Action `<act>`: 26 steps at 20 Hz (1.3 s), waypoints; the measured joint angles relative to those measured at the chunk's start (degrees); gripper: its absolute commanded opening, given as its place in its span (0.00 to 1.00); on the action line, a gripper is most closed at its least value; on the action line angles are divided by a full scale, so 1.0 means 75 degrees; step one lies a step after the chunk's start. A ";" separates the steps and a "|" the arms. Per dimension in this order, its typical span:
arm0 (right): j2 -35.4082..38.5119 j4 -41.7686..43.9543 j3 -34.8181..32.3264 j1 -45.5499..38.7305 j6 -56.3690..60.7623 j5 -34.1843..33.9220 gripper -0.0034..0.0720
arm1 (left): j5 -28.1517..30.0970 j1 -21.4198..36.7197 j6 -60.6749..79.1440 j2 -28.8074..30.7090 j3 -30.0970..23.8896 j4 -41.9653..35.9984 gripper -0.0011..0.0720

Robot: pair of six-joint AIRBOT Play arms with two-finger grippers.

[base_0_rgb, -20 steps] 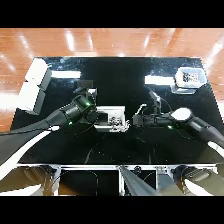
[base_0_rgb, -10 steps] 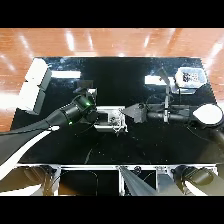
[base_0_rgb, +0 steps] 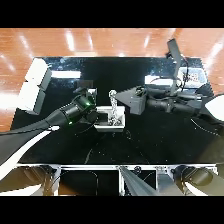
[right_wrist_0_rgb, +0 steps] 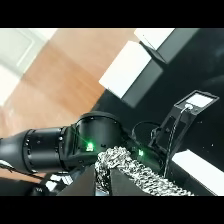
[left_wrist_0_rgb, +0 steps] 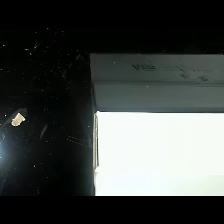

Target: Fold the box and place the chain.

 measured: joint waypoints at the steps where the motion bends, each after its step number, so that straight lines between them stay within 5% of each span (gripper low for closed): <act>1: -0.0131 -0.0102 0.0023 0.0073 0.0026 0.0009 0.08 | 0.0000 0.0000 0.0000 0.0000 0.0000 -0.0003 0.05; 15: -0.1460 -0.2060 -0.0749 0.0140 0.0746 0.0341 0.09 | -0.0003 0.0000 -0.0003 0.0000 0.0000 -0.0012 0.05; 16: -0.1478 -0.2107 -0.0793 0.0137 0.0764 0.0280 0.37 | -0.0003 0.0000 -0.0003 0.0003 0.0000 -0.0012 0.05; 17: -0.1492 -0.2122 -0.0825 0.0131 0.0775 0.0256 0.89 | -0.0006 0.0000 -0.0003 0.0003 0.0000 -0.0012 0.05; 18: -0.1501 -0.2142 -0.0848 0.0128 0.0778 0.0268 0.97 | -0.0006 0.0000 -0.0003 0.0003 0.0000 -0.0012 0.05; 26: -0.1023 -0.2349 -0.0673 -0.0790 0.0822 0.1279 0.97 | 0.0003 0.0000 -0.0003 -0.0003 0.0017 -0.0012 0.05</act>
